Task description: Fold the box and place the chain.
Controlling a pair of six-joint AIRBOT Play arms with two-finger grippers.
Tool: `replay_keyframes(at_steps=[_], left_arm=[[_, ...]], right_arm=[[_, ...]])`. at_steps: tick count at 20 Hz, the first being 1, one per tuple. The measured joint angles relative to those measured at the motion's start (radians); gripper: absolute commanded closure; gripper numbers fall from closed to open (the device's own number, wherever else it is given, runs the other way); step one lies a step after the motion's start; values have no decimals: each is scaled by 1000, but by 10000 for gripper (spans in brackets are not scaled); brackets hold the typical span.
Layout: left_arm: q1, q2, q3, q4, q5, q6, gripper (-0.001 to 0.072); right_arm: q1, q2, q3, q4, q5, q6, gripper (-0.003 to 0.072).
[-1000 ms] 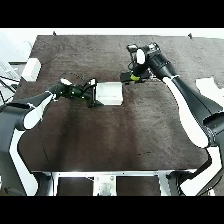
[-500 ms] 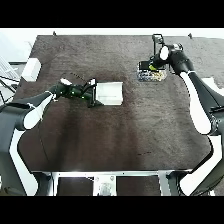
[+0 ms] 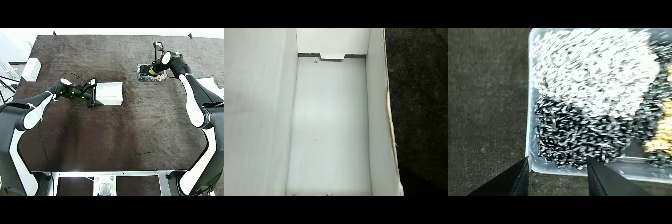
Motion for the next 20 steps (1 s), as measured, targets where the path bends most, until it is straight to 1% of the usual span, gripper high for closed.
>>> replay_keyframes(at_steps=[1, 2, 3, 4, 5, 6, 10, 13, 17, 20], left_arm=[[0, 0, 0, 0, 0, 0, 375], [0, 0, 0, 0, 0, 0, 375], [0, 0, 0, 0, 0, 0, 374], [0, 0, 0, 0, 0, 0, 375], [0, 0, 0, 0, 0, 0, 375], [0, 0, 0, 0, 0, 0, 375], [0, 0, 0, 0, 0, 0, 375], [0, 0, 0, 0, 0, 0, 375], [0, 0, 0, 0, 0, 0, 375], [0, 0, 0, 0, 0, 0, 375]], right_arm=[[-4, -10, 2, 3, -1, -5, 318], [-6, -16, 3, 11, -1, -8, 360], [-5, -22, 5, 19, 0, -14, 428], [-5, -27, 6, 24, 0, -15, 539], [-6, -29, 7, 27, 0, -16, 634], [-6, -32, 10, 30, 4, -16, 675], [-3, -30, 49, 37, 13, -19, 677], [7, 10, 84, 23, 8, -20, 677], [28, 123, 101, -34, 31, -21, 678], [69, 260, 105, -110, 62, -23, 677]])
